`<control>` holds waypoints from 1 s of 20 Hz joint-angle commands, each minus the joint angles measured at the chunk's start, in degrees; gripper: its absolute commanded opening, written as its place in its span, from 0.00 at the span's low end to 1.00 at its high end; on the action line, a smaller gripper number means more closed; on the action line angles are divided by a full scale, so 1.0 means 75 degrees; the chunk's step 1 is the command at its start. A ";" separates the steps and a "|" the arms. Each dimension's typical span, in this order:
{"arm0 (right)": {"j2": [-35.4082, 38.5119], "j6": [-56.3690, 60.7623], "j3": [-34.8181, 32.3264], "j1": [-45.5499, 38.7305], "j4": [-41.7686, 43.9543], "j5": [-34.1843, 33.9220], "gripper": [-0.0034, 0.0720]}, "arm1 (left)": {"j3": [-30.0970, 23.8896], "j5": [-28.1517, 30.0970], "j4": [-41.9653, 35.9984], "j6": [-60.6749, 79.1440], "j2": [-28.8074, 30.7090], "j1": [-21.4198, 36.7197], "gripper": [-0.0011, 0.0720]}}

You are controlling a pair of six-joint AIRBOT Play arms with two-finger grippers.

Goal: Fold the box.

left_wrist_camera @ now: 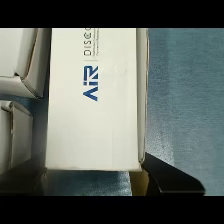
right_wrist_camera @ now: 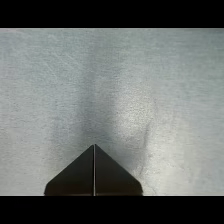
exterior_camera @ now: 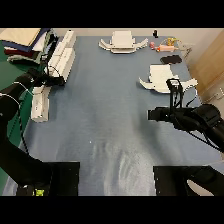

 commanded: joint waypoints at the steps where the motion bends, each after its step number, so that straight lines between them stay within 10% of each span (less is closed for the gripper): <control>1: -0.0006 0.0000 0.0006 0.0009 -0.0044 0.0003 0.05 | 0.0009 -0.0032 -0.0047 -0.0006 -0.0023 -0.0009 0.73; 4: -0.0006 0.0000 0.0006 0.0009 -0.0055 0.0003 0.05 | 0.0009 -0.0026 -0.0047 -0.0009 -0.0023 -0.0006 0.76; 6: -0.0006 0.0000 0.0006 0.0009 -0.0052 0.0003 0.05 | 0.0009 -0.0029 -0.0047 -0.0026 -0.0023 -0.0006 0.97; 20: -0.0006 0.0000 0.0006 0.0009 0.0015 -0.0242 0.05 | 0.0020 -0.1731 0.0484 -0.0172 0.1524 0.0391 0.97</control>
